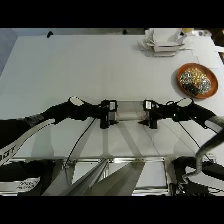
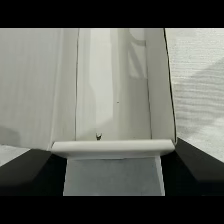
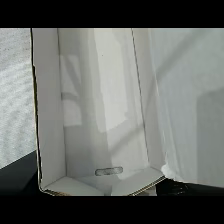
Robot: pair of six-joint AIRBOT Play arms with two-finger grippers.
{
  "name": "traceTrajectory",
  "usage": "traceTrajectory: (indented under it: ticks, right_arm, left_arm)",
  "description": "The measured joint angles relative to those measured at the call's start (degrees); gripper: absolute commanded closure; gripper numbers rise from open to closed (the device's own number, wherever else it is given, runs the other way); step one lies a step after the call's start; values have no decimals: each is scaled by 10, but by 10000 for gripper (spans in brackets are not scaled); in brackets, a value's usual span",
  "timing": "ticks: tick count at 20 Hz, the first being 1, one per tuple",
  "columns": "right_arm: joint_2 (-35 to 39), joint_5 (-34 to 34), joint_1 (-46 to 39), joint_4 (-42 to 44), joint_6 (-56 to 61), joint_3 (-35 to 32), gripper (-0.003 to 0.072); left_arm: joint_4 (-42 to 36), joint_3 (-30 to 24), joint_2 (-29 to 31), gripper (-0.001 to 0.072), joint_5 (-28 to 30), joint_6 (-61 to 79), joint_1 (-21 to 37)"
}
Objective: Fold the box and place the chain.
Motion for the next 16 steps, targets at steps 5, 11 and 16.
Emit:
traceTrajectory:
  ticks: [5,11,16]
  right_arm:
    - [0,0,0,0,0,0,138]
    - [0,0,0,0,0,0,138]
    - [0,0,0,0,0,0,138]
  left_arm:
    - [0,0,0,694,8,0,0]
    - [0,0,0,694,12,0,0]
    - [0,0,0,694,14,0,0]
